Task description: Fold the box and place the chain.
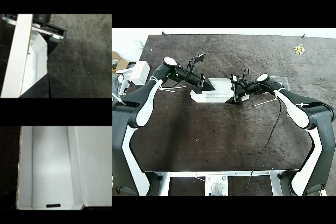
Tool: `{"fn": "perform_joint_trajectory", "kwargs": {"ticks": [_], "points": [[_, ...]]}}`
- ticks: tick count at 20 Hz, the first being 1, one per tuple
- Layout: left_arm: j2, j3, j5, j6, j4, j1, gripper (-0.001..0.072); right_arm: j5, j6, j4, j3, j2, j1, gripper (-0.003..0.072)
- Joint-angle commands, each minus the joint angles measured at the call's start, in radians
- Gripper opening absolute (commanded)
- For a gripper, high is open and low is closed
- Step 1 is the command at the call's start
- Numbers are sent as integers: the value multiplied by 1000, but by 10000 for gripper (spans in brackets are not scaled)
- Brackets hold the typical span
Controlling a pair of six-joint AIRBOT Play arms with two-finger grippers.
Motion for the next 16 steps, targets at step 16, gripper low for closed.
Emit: {"fn": "perform_joint_trajectory", "kwargs": {"ticks": [16], "points": [[-7,-10,344,-63,162,-14,10,0,0,0,0,0,0,592]]}}
